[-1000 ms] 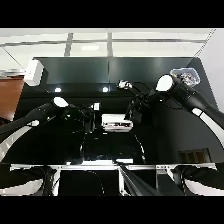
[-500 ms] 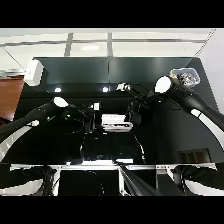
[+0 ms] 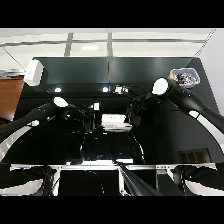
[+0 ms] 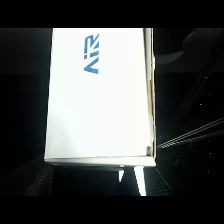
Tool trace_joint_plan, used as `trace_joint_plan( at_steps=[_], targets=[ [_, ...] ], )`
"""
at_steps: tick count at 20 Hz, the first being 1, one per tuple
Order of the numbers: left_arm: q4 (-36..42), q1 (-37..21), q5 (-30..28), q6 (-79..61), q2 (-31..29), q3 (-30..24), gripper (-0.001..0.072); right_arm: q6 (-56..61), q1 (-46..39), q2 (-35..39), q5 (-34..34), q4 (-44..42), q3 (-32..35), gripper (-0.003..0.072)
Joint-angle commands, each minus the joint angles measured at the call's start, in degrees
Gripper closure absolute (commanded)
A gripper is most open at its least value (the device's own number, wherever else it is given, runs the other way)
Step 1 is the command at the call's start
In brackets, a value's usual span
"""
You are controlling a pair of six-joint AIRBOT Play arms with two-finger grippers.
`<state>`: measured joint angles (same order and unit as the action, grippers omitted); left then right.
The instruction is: Fold the box and place the chain.
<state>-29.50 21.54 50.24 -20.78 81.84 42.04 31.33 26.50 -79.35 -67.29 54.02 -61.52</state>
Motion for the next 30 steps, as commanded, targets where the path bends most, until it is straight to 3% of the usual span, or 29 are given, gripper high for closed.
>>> trace_joint_plan(
  at_steps=[1,6,7,8,24,30],
  targets=[
    [0.0,0.0,0.0,0.0,0.0,0.0,0.0309,-0.1,0.2,0.0,0.5,0.6,0.0,0.0356],
    [0.0,0.0,0.0,0.0,0.0,0.0,0.0309,-0.1,0.2,0.0,0.0,0.6,0.0,0.0354],
    [0.0,0.0,0.0,0.0,0.0,0.0,0.0309,-0.1,0.2,0.0,0.0,0.6,0.0,0.0277],
    [0.0,0.0,0.0,0.0,0.0,0.0,0.0309,-0.1,0.2,0.0,0.0,0.6,0.0,0.0264],
    [0.0,0.0,0.8,0.0,0.0,0.0,0.0309,1.4,1.6,0.6,-0.2,4.5,0.0,0.0267],
    [0.0,0.0,0.8,0.0,0.0,0.0,0.0309,15.0,-2.4,6.7,-4.2,1.5,-0.1,0.0269]
  ],
)
